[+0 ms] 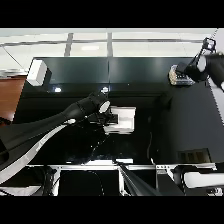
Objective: Fold the box and place the chain.
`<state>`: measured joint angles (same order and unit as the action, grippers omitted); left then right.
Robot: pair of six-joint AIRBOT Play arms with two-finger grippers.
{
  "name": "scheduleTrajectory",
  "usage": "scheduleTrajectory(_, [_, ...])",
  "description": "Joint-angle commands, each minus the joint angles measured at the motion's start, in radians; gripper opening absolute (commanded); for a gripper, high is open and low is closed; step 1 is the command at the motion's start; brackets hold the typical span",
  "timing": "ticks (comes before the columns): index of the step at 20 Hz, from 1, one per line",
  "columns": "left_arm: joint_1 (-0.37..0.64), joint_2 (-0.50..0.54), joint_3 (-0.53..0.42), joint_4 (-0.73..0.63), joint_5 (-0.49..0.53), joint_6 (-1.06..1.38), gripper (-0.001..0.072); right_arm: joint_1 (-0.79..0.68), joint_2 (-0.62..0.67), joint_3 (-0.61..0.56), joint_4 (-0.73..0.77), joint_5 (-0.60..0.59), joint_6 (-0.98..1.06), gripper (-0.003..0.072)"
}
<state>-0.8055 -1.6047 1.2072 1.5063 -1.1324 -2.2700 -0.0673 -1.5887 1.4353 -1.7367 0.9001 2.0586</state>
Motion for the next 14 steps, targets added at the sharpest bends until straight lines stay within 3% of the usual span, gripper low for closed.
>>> scheduleTrajectory(1, [0.0, 0.0, 0.0, 0.001, 0.003, -0.001, 0.0026, -0.083, -0.291, 0.366, 0.135, 0.243, -0.134, 0.0697])
scheduleTrajectory(2, [0.0, 0.0, 0.0, 0.001, 0.004, -0.001, 0.0026, -0.092, -0.341, 0.425, 0.153, 0.252, -0.143, 0.054])
scheduleTrajectory(6, [0.0, 0.0, 0.0, 0.001, 0.002, -0.001, 0.0025, -0.122, -0.447, 0.526, 0.175, 0.238, -0.145, 0.0534])
scheduleTrajectory(11, [0.0, 0.0, 0.0, 0.0, 0.002, -0.001, 0.0025, -0.134, -0.505, 0.536, 0.211, 0.233, -0.193, 0.0534])
scheduleTrajectory(12, [0.0, 0.0, 0.0, 0.0, 0.002, -0.001, 0.0025, -0.134, -0.511, 0.536, 0.211, 0.24, -0.194, 0.0469])
scheduleTrajectory(13, [0.0, 0.0, 0.0, 0.0, 0.002, -0.001, 0.0025, -0.135, -0.51, 0.536, 0.21, 0.242, -0.195, 0.0188])
scheduleTrajectory(14, [0.0, 0.0, 0.0, 0.0, 0.002, -0.001, 0.0025, -0.135, -0.506, 0.545, 0.21, 0.249, -0.197, 0.0016])
